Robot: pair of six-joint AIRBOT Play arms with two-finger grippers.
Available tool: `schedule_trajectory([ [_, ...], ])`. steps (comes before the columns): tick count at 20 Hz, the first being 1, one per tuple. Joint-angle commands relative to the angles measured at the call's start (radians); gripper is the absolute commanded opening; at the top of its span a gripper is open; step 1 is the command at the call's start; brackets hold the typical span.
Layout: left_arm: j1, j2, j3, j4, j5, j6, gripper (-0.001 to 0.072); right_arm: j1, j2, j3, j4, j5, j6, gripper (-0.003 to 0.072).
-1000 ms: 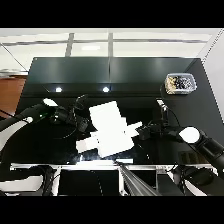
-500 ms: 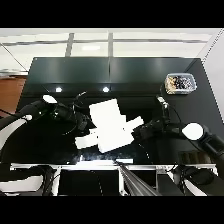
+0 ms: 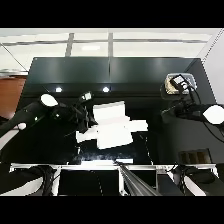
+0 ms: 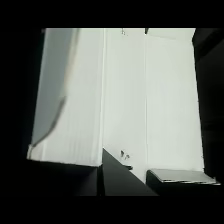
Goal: Fold the box and place the chain.
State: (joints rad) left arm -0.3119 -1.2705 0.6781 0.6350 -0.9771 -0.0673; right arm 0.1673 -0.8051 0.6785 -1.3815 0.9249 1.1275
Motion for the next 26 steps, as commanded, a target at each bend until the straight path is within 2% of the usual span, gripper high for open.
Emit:
schedule_trajectory([
  [1, -0.082, 0.095, -0.11, 0.01, 0.248, 0.148, 0.0025, -0.018, 0.0, 0.016, -0.043, -0.093, -0.016, 0.069],
  [3, -0.105, 0.098, -0.137, -0.008, 0.298, 0.181, 0.0028, -0.015, -0.006, -0.019, 0.118, -0.117, -0.178, 0.0691],
  [6, -0.107, 0.091, -0.135, -0.022, 0.313, 0.198, 0.003, 0.01, -0.011, -0.097, 0.418, -0.104, -0.638, 0.0693],
  [7, -0.107, 0.09, -0.135, -0.013, 0.322, 0.197, 0.0031, 0.027, -0.011, -0.111, 0.466, -0.099, -0.727, 0.0693],
  [10, -0.111, 0.09, -0.134, -0.026, 0.319, 0.159, 0.0031, 0.064, -0.018, -0.123, 0.466, -0.089, -0.778, 0.0692],
  [12, -0.111, 0.089, -0.135, -0.023, 0.298, 0.266, 0.0031, 0.065, -0.021, -0.123, 0.463, -0.063, -0.806, 0.0691],
  [14, -0.1, 0.089, -0.135, -0.098, 0.255, 0.362, 0.003, 0.065, -0.021, -0.123, 0.465, -0.048, -0.829, 0.069],
  [17, -0.099, 0.063, -0.134, -0.101, 0.253, 0.378, 0.003, 0.066, -0.027, -0.126, 0.465, 0.016, -0.896, 0.069],
  [19, -0.099, 0.037, -0.122, -0.1, 0.211, 0.378, 0.003, 0.066, -0.034, -0.139, 0.474, 0.04, -0.921, 0.069],
  [24, -0.093, 0.035, -0.114, -0.1, 0.182, 0.375, 0.003, 0.152, -0.04, -0.192, 0.476, 0.03, -0.966, 0.0691],
  [26, -0.093, 0.035, -0.114, -0.1, 0.183, 0.374, 0.003, 0.21, -0.056, -0.217, 0.475, -0.019, -0.966, 0.0693],
])
